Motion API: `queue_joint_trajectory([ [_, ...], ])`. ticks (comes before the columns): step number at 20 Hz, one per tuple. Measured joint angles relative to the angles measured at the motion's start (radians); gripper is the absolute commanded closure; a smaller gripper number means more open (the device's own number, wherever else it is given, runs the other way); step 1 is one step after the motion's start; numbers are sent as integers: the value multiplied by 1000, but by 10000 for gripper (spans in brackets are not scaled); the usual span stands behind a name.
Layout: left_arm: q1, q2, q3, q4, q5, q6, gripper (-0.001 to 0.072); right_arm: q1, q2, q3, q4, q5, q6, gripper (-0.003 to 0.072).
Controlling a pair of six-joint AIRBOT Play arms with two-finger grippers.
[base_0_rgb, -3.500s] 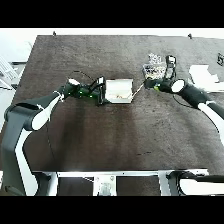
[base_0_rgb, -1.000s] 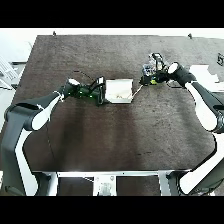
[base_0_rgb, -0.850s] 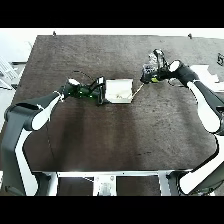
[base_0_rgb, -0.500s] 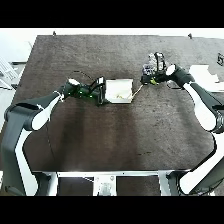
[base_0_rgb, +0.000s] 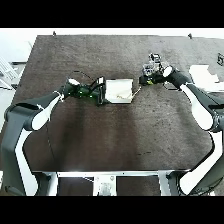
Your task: Fold the box and place the chain.
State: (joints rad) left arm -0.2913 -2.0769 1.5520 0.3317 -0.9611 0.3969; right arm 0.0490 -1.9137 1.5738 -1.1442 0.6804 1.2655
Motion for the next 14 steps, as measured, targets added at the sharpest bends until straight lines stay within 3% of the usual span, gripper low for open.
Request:
queue_joint_trajectory([
  [6, 0, 0, 0, 0, 0, 0, 195, 7, 45, -1, -3, 15, -4, 682],
  [14, 0, 0, 0, 0, 0, 0, 195, 81, 430, -5, -110, 80, 62, 681],
])
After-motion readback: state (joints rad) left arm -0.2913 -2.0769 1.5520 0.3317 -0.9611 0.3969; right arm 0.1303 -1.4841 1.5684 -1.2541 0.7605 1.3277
